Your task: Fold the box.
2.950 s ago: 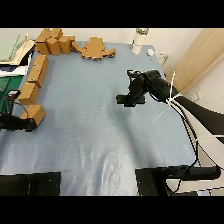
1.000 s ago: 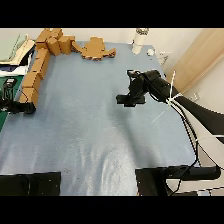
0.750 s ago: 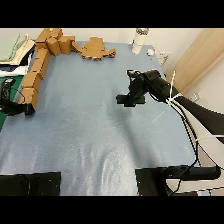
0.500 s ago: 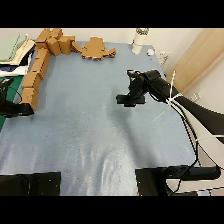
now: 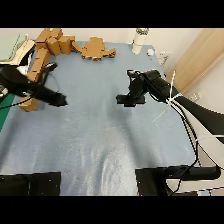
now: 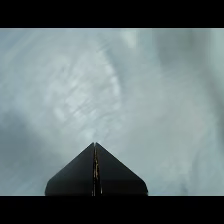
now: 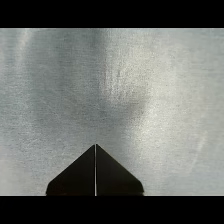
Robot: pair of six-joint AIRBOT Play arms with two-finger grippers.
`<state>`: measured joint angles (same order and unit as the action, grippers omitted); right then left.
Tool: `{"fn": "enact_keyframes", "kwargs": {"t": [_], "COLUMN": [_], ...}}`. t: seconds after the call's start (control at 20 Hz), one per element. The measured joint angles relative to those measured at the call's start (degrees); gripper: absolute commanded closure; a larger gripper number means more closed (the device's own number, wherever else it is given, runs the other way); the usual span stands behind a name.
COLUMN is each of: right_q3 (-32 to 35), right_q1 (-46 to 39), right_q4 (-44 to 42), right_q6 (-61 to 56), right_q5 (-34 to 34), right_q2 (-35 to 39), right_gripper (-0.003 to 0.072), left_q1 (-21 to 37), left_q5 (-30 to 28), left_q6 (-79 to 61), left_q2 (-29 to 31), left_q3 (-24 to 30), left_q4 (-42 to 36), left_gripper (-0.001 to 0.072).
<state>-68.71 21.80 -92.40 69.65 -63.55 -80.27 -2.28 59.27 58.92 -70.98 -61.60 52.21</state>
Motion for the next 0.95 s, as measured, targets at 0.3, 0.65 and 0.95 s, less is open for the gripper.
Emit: {"fn": "enact_keyframes", "kwargs": {"t": [0.3,0.65,0.95], "right_q3": [0.0,0.0,0.0], "right_q1": [0.0,0.0,0.0], "right_q4": [0.0,0.0,0.0], "right_q6": [0.0,0.0,0.0], "right_q5": [0.0,0.0,0.0], "right_q2": [0.0,0.0,0.0], "right_gripper": [0.0681,0.0681,0.0682], "left_q1": [-10.2,-16.2,-17.4], "left_q5": [2.4,-1.3,-4.4], "left_q6": [8.5,11.1,11.4], "left_q2": [-7.1,-14.0,-15.2], "left_q3": [-8.6,-11.3,-11.5], "left_q4": [-0.6,-1.2,-2.1], "left_gripper": [0.0696,0.0696,0.0696]}}
